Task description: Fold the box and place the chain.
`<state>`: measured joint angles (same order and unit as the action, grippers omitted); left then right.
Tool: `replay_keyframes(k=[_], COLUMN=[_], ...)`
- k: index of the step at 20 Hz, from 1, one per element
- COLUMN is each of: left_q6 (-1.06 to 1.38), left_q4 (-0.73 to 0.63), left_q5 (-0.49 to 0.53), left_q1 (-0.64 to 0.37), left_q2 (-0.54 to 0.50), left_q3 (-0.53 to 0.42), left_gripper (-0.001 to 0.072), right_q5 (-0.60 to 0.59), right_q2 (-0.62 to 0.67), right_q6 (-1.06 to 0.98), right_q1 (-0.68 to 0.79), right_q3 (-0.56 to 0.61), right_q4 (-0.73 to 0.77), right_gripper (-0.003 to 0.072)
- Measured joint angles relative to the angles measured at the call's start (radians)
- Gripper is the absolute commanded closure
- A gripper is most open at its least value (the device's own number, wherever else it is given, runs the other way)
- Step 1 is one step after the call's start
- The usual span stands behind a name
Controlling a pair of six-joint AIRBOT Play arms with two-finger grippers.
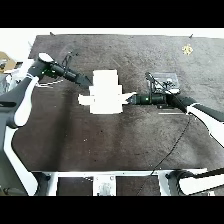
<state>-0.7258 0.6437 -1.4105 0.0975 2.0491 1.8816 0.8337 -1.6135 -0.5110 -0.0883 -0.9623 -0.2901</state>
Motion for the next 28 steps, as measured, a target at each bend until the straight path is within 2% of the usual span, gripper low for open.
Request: replay_keyframes(k=[3, 8, 14, 16, 20, 21, 22, 26, 27, 28], left_q6=[-0.032, -0.018, -0.004, -0.005, -0.005, -0.006, -0.006, -0.005, -0.005, -0.004], left_q4=[0.019, -0.009, -0.11, -0.137, -0.158, -0.158, -0.157, -0.133, -0.126, -0.118], left_q5=[-0.008, 0.005, -0.092, -0.128, -0.164, -0.171, -0.176, -0.189, -0.192, -0.194], left_q1=[0.008, 0.013, 0.028, 0.031, 0.032, 0.032, 0.032, 0.032, 0.032, 0.032], left_q2=[0.072, 0.125, 0.169, 0.182, 0.196, 0.197, 0.198, 0.2, 0.2, 0.2], left_q3=[0.07, 0.107, 0.113, 0.113, 0.113, 0.113, 0.113, 0.113, 0.113, 0.113], left_gripper=[0.0167, 0.017, 0.0181, 0.024, 0.0254, 0.0338, 0.0367, 0.0369, 0.0411, 0.059], right_q5=[0.015, 0.032, 0.04, 0.04, 0.039, 0.039, 0.037, 0.034, 0.034, 0.033], right_q2=[0.0, 0.0, 0.0, 0.0, 0.0, 0.0, 0.0, 0.0, 0.0, 0.0], right_q6=[0.0, 0.011, 0.018, 0.018, 0.019, 0.019, 0.019, 0.019, 0.019, 0.019], right_q1=[0.001, 0.001, 0.001, 0.001, 0.001, 0.001, 0.001, 0.001, 0.001, 0.001], right_q3=[0.0, 0.0, 0.0, 0.0, -0.001, -0.001, -0.001, -0.001, -0.001, -0.001], right_q4=[-0.003, -0.004, -0.003, -0.003, -0.002, -0.002, -0.002, -0.001, -0.001, -0.001], right_gripper=[0.0685, 0.0685, 0.0685, 0.0684, 0.0685, 0.0685, 0.0684, 0.0684, 0.0685, 0.0685])
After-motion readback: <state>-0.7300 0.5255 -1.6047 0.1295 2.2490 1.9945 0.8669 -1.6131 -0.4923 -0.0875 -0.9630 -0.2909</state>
